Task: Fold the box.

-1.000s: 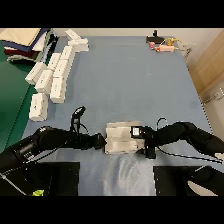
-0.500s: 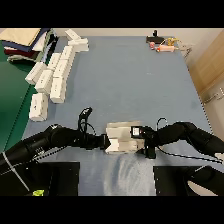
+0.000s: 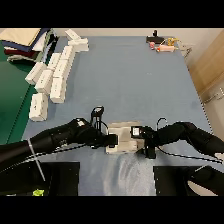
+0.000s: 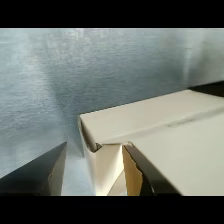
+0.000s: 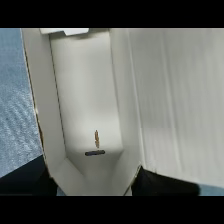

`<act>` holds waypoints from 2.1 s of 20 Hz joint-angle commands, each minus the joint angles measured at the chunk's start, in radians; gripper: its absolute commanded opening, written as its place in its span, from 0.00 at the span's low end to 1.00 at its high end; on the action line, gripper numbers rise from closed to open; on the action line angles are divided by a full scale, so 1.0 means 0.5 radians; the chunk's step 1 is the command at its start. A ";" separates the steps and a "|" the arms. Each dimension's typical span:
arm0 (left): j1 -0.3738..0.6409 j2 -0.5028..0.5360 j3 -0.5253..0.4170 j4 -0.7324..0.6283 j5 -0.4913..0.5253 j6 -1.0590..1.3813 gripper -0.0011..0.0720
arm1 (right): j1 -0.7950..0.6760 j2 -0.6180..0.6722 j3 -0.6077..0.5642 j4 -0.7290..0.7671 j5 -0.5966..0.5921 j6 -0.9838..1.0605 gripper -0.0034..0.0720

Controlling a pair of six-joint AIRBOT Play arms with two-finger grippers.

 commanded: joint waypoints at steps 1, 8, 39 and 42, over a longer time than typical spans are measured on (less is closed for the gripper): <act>-0.139 -0.200 0.179 0.352 -0.225 -0.504 0.72 | 0.002 0.002 -0.001 0.001 0.000 0.000 0.73; -0.179 -0.356 0.259 0.338 -0.220 -0.567 0.56 | 0.002 0.002 -0.001 0.001 0.000 0.000 0.73; -0.225 -0.020 0.632 0.411 -1.072 -0.456 0.62 | 0.002 0.002 -0.001 0.001 0.000 0.000 0.73; -0.230 0.202 0.653 0.368 -1.097 -0.516 0.55 | 0.002 0.002 -0.001 0.000 0.000 0.000 0.73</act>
